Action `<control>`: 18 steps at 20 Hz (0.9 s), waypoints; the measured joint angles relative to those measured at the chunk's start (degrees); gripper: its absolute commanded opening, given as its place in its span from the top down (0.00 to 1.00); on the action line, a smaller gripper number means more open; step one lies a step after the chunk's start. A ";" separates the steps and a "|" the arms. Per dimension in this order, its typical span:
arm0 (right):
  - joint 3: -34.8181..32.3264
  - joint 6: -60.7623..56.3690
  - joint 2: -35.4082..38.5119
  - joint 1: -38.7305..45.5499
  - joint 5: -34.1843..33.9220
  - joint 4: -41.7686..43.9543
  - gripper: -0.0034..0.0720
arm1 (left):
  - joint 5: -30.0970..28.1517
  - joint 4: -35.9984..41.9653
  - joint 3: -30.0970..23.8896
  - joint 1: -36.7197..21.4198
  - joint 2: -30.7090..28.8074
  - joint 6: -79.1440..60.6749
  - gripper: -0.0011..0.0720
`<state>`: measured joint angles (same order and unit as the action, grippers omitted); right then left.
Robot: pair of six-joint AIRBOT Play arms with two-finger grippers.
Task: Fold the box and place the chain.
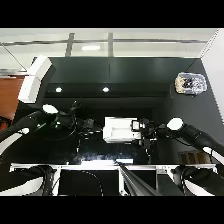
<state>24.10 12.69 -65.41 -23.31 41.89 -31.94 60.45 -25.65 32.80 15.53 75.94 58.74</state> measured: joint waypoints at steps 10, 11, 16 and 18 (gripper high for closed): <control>0.00 0.00 0.00 0.00 0.00 0.02 0.80 | 1.31 -1.11 5.49 7.37 -2.01 7.93 0.13; 0.00 0.02 0.00 0.02 0.00 0.02 0.80 | 0.39 -2.60 6.34 8.79 -2.08 9.92 0.14; 0.00 0.00 0.00 0.00 0.00 0.02 0.80 | -2.03 -14.38 10.64 14.16 -2.12 21.57 0.14; 0.00 0.00 0.00 0.00 -0.02 0.02 0.80 | -2.97 -17.84 11.87 16.09 -2.12 25.03 0.14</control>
<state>24.10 12.69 -65.41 -23.31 41.87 -31.92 57.47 -43.48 44.66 31.62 73.82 83.77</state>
